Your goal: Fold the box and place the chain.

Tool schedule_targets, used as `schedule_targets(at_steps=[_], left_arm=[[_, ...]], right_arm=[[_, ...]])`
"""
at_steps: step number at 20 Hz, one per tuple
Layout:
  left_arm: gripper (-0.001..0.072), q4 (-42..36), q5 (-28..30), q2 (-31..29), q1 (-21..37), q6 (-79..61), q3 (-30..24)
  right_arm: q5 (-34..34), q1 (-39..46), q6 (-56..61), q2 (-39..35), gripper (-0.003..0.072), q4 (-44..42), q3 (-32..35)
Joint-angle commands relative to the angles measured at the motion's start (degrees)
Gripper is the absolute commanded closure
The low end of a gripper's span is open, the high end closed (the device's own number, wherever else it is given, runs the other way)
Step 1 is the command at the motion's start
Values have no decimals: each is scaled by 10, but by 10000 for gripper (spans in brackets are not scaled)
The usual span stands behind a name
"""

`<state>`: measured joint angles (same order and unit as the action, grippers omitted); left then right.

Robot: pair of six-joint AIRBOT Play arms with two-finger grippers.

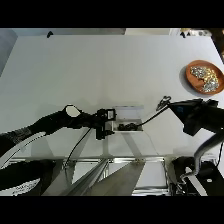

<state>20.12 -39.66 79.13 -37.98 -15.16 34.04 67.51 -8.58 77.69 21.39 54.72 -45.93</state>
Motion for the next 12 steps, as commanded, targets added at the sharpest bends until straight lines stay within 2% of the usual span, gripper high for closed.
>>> schedule_targets(at_steps=[1, 6, 12], left_arm=[[397, 0, 0, 0, 0, 0, 0], [397, 0, 0, 0, 0, 0, 0], [397, 0, 0, 0, 0, 0, 0]], right_arm=[[2, 0, -50, -5, 660, -95, -1], [-25, -18, -64, 17, 659, -106, 12], [-37, -104, -104, 158, 659, -54, 36]])
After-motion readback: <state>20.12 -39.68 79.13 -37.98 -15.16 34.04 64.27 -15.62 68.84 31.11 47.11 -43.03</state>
